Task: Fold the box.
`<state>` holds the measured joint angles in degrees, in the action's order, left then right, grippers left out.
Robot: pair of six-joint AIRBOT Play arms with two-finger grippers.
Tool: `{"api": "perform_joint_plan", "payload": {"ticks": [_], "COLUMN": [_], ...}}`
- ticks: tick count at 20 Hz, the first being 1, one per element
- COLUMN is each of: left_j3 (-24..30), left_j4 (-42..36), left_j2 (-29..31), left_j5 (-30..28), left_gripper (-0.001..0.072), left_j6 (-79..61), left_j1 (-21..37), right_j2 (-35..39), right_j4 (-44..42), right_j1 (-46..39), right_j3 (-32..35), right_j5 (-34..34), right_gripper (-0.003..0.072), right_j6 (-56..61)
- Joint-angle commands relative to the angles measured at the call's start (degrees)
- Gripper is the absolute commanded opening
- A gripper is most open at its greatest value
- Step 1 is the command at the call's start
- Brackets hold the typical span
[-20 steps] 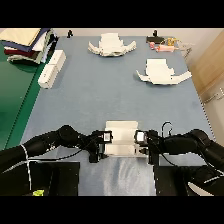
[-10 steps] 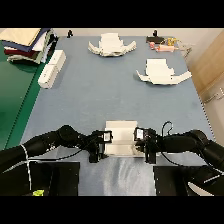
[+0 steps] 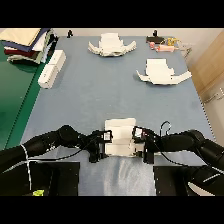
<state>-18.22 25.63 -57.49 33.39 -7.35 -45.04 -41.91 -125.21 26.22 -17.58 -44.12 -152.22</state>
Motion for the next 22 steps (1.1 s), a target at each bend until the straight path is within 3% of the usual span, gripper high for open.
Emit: {"api": "perform_joint_plan", "payload": {"ticks": [1, 7, 9, 10, 11, 12, 14, 17, 20, 22], "left_j3": [-0.04, -0.04, -0.04, -0.04, -0.04, -0.04, -0.04, -0.04, -0.04, -0.04], "left_j4": [0.07, 0.07, 0.07, 0.07, 0.07, 0.07, 0.07, 0.07, 0.07, 0.07], "left_j2": [-0.02, 0.0, -0.02, -0.02, 0.0, 0.0, 0.0, 0.0, 0.0, 0.0], "left_j5": [0.15, 0.15, 0.15, 0.15, 0.15, 0.15, 0.15, 0.15, 0.15, 0.15], "left_gripper": [0.0453, 0.0453, 0.0453, 0.0453, 0.0453, 0.0453, 0.0453, 0.0453, 0.0453, 0.0453], "left_j6": [-0.13, -0.13, -0.11, -0.13, -0.13, -0.13, -0.13, -0.13, -0.13, -0.13], "left_j1": [0.02, 0.02, 0.02, 0.02, 0.02, 0.02, 0.02, 0.02, 0.02, 0.02], "right_j2": [-0.28, -0.26, -0.2, 0.07, 0.24, 0.39, 0.81, 1.6, 1.99, 1.6], "right_j4": [0.0, 0.81, 2.8, 4.74, 7.74, 11.23, 19.96, 33.16, 54.97, 56.57], "right_j1": [-0.04, -0.11, -0.11, -0.11, -0.13, -0.15, -0.15, -0.17, -1.49, -4.37], "right_j3": [0.02, 0.0, -0.13, -0.48, -1.22, -2.19, -5.01, -10.32, -13.49, -13.25], "right_j5": [0.39, 0.09, -0.24, -1.97, -4.09, -6.08, -11.02, -18.8, -27.43, -33.42], "right_gripper": [0.0592, 0.059, 0.055, 0.0357, 0.022, 0.0209, 0.0004, 0.0005, 0.0005, 0.0005], "right_j6": [0.0, 0.96, 5.14, 7.85, 11.3, 16.87, 30.34, 48.33, 82.49, 90.66]}}
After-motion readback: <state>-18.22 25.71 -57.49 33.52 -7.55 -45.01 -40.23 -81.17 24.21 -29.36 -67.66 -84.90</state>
